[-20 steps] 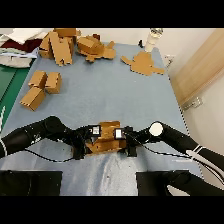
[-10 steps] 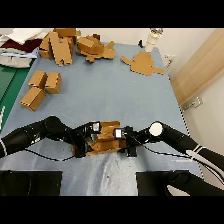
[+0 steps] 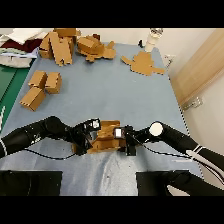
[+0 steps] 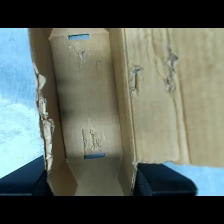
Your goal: Fold the box.
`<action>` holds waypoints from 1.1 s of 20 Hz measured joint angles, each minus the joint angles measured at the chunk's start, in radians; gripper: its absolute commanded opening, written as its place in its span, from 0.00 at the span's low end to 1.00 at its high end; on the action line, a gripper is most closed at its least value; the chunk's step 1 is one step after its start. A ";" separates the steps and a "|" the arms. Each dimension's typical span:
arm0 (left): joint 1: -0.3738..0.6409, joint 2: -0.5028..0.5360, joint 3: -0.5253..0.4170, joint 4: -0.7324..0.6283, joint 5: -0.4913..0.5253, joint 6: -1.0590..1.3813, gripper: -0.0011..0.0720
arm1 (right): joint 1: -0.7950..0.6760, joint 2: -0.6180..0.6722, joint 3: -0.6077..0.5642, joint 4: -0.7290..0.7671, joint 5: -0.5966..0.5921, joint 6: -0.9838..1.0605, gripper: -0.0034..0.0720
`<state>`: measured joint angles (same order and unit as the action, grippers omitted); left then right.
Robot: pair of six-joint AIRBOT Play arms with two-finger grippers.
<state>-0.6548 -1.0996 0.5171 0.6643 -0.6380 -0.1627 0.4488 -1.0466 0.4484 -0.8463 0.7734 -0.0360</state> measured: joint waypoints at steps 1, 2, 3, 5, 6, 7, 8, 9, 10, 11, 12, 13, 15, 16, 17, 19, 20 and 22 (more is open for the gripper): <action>0.000 0.000 0.000 -0.002 0.003 -0.003 0.59 | 0.000 0.000 0.000 0.004 -0.003 0.000 0.79; 0.000 0.000 0.000 -0.003 0.010 -0.006 0.59 | 0.000 0.000 0.000 0.007 -0.003 0.000 0.79; 0.000 0.000 0.000 -0.003 0.027 -0.006 0.59 | 0.000 0.000 0.000 0.009 -0.003 0.000 0.79; 0.000 0.000 0.000 -0.005 0.076 -0.008 0.59 | 0.000 0.000 0.000 0.013 -0.002 0.000 0.79; 0.000 -0.002 0.000 -0.005 0.103 -0.009 0.59 | 0.000 0.000 0.000 0.014 -0.002 0.000 0.79; 0.000 -0.003 0.000 -0.006 0.126 -0.010 0.59 | 0.000 0.000 0.000 0.015 -0.003 0.000 0.79; 0.000 -0.008 0.000 -0.006 0.146 -0.010 0.59 | -0.001 0.000 0.000 0.015 -0.001 0.000 0.79; 0.000 -0.012 0.000 -0.006 0.157 -0.010 0.59 | 0.000 0.000 0.000 0.016 0.003 0.000 0.79; 0.000 -0.015 0.000 -0.002 0.167 -0.010 0.59 | 0.000 0.000 0.000 0.016 0.003 0.000 0.79; 0.000 -0.016 0.000 0.009 0.173 -0.010 0.59 | 0.000 0.000 0.000 0.016 0.002 0.000 0.79; 0.000 -0.016 0.000 0.022 0.178 -0.010 0.59 | 0.000 0.000 0.000 0.016 0.003 0.000 0.79; 0.003 -0.014 0.000 0.038 0.179 -0.010 0.59 | 0.000 0.000 0.000 0.016 0.003 0.001 0.79; 0.011 -0.002 0.001 0.058 0.173 -0.010 0.59 | 0.000 0.000 0.000 0.016 0.003 0.001 0.79; 0.013 0.008 0.001 0.065 0.166 -0.010 0.59 | 0.000 0.000 0.000 0.016 0.003 0.001 0.79; 0.017 0.021 0.001 0.069 0.155 -0.010 0.59 | 0.000 0.000 0.000 0.015 0.003 0.001 0.79; 0.021 0.051 0.001 0.074 0.140 -0.014 0.59 | 0.000 0.000 0.000 0.015 0.004 0.001 0.79; 0.023 0.062 0.001 0.076 0.127 -0.017 0.59 | 0.000 0.000 0.000 0.014 0.005 0.001 0.79; 0.024 0.075 0.000 0.080 0.090 -0.022 0.59 | 0.000 0.000 0.000 0.014 0.005 0.001 0.79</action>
